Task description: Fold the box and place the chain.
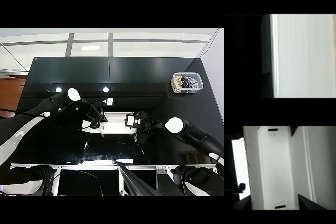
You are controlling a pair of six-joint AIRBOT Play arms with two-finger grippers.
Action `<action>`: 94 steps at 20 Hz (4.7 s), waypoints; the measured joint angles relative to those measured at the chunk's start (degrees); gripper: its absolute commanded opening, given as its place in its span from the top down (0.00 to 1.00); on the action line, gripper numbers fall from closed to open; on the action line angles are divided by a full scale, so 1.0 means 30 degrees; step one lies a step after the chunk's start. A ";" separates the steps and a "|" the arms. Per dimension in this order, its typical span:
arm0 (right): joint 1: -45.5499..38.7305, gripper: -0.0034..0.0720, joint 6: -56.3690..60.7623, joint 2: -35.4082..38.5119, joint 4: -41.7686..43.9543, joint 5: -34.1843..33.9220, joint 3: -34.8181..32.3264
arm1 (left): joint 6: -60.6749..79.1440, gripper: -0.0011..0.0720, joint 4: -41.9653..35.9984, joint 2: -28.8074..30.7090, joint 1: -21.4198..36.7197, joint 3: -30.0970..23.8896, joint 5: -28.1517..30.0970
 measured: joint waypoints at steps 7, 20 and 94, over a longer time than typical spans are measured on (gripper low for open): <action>-0.1916 0.11 0.0342 -0.0051 -0.0124 0.0102 0.0758 | -0.0007 0.95 -0.0007 -0.0007 0.0007 0.0000 -0.0029; -0.3111 0.11 -0.5107 -0.2637 0.4809 0.2127 0.0852 | 0.0015 0.95 -0.0007 -0.0007 0.0000 0.0000 -0.0087; -0.2535 0.37 -0.5166 -0.4758 0.2637 0.2127 0.0823 | -1.5759 0.95 0.1348 0.2506 0.1246 0.0328 0.2069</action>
